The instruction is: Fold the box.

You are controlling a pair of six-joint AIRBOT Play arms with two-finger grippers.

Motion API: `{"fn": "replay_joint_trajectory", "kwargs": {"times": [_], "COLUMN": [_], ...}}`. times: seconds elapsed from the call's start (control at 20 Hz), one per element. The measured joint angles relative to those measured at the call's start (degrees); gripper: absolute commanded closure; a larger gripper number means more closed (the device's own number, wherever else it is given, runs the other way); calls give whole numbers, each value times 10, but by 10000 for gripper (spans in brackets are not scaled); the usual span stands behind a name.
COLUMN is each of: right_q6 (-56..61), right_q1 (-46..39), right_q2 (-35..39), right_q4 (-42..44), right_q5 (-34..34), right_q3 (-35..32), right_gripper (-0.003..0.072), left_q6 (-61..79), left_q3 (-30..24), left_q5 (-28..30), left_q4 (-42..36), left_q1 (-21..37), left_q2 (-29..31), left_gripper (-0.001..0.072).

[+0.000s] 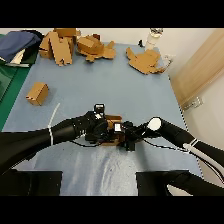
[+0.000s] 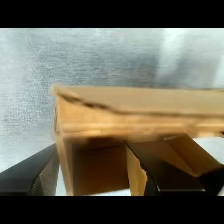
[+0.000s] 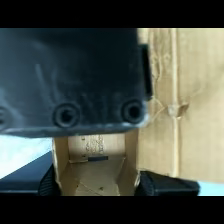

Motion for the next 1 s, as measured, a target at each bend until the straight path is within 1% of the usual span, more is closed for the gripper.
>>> {"fn": "replay_joint_trajectory", "kwargs": {"times": [0.35, 0.6, 1.0], "right_q6": [-1, -1, -1], "right_q1": [0, 1, 1], "right_q2": [0, 0, 0], "right_q4": [0, 2, 0], "right_q5": [-1, 1, 1], "right_q3": [0, 0, 0], "right_gripper": [163, 163, 163], "left_q6": [7, 18, 55], "left_q3": [14, 18, 34], "left_q5": [-30, -72, -152], "left_q4": [1, 7, 5], "left_q1": [19, 42, 53], "left_q2": [19, 24, 47], "left_gripper": [131, 131, 132]}}
